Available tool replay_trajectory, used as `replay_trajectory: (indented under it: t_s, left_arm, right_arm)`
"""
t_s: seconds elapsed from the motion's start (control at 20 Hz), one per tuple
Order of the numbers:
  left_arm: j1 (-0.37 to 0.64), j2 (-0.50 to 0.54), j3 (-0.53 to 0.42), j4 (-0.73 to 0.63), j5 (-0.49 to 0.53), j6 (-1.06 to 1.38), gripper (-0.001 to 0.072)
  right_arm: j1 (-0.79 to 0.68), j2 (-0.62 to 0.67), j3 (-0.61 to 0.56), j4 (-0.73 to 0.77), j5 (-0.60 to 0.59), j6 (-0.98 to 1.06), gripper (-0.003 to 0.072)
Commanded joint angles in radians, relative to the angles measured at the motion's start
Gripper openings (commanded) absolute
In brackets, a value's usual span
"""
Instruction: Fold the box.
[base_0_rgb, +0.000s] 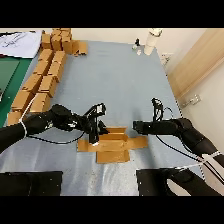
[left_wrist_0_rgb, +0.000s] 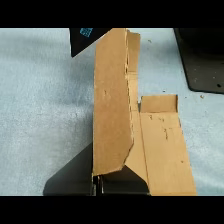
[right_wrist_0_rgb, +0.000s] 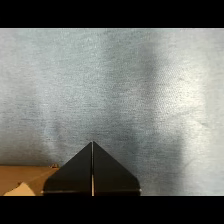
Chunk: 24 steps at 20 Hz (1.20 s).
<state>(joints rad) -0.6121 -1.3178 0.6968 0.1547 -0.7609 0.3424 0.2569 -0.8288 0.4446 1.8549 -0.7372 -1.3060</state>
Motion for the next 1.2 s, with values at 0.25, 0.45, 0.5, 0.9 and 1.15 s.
replay_trajectory:
  t_s: [0.25, 0.45, 0.5, 0.9, 1.15]
  left_arm:
    - [-0.023, 0.010, -0.009, 0.011, -0.006, -0.031, 0.0013]
    - [-0.024, 0.008, -0.013, 0.011, -0.009, -0.049, 0.0013]
    - [-0.022, 0.008, -0.014, 0.011, -0.009, -0.053, 0.0013]
    - [-0.022, 0.008, -0.013, 0.010, -0.009, -0.130, 0.0013]
    - [-0.022, 0.008, -0.013, 0.010, -0.009, -0.130, 0.0013]
  right_arm:
    - [0.001, 0.001, 0.001, 0.000, 0.001, 0.000, 0.0005]
    - [0.001, 0.001, 0.001, 0.000, 0.001, -0.001, 0.0005]
    - [0.001, 0.001, 0.001, 0.000, 0.000, -0.004, 0.0005]
    - [0.001, 0.071, 0.001, 0.004, -0.124, -0.067, 0.0004]
    - [0.042, 0.292, 0.001, 0.050, -0.378, -0.200, 0.0004]
